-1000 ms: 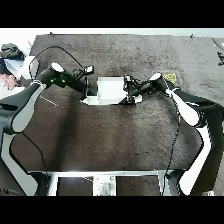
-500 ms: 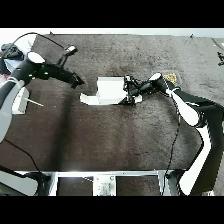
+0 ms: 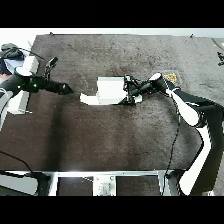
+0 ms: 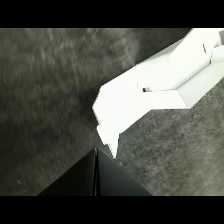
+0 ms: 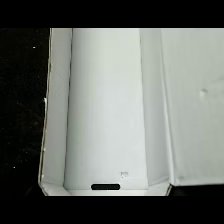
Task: Fold the box and place the chain.
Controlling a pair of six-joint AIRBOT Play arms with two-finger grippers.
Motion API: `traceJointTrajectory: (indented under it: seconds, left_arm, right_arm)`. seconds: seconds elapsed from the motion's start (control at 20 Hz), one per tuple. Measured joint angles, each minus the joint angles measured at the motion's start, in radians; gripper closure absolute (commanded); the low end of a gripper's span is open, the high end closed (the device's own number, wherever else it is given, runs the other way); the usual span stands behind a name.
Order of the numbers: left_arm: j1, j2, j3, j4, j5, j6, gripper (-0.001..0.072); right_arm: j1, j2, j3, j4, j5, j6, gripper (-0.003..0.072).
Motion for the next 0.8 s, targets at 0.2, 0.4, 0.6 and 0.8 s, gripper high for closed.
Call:
traceJointTrajectory:
  seconds: [0.2,0.4,0.6,0.8]
  left_arm:
    - [0.007,-0.003,-0.068,-0.05,0.042,-0.057,0.0699]
    - [0.009,-0.028,-0.116,-0.119,0.089,-0.076,0.07]
    - [-0.011,-0.068,-0.131,-0.162,0.109,-0.081,0.0699]
    - [-0.055,-0.095,-0.135,-0.187,0.149,-0.077,0.0699]
  right_arm:
    - [0.0,0.0,0.0,0.0,0.0,0.0,0.0351]
    - [0.0,0.0,0.0,0.0,0.0,0.0,0.0351]
    - [0.0,0.0,0.0,0.0,0.0,0.0,0.0351]
    - [0.0,0.0,0.0,0.0,0.0,0.0,0.0351]
